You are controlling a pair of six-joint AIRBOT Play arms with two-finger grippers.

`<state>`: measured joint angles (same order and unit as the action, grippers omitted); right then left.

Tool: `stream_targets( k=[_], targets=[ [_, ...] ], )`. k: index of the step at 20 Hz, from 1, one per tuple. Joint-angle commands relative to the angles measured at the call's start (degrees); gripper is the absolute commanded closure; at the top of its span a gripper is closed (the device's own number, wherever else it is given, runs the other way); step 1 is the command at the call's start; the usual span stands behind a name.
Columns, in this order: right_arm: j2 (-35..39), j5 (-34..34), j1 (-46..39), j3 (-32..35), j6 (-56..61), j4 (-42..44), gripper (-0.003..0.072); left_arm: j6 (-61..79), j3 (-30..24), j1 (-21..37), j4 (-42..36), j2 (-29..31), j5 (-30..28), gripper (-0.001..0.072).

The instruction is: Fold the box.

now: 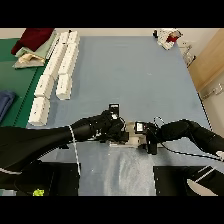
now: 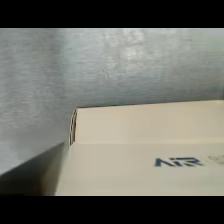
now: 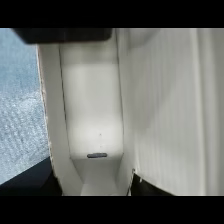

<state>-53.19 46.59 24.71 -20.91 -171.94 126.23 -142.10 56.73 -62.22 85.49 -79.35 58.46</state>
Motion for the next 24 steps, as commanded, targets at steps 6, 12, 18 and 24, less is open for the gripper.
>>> stream_targets(
  k=[6,12,18,24],
  targets=[
    [0.02,-0.04,0.02,0.02,0.00,0.02,0.0220,3.19,0.04,0.09,-0.28,7.06,4.59,0.0093],
    [0.04,-0.04,0.02,0.02,0.00,0.02,0.0220,6.08,0.04,0.04,-0.15,22.45,13.05,0.0170],
    [0.04,-0.02,0.02,0.02,0.00,0.02,0.0220,33.38,-0.74,1.46,-6.43,25.83,12.33,0.0701],
    [0.04,-0.04,0.02,0.02,0.00,0.02,0.0220,99.30,-12.13,13.64,-23.45,34.82,7.87,0.0661]
  ],
)
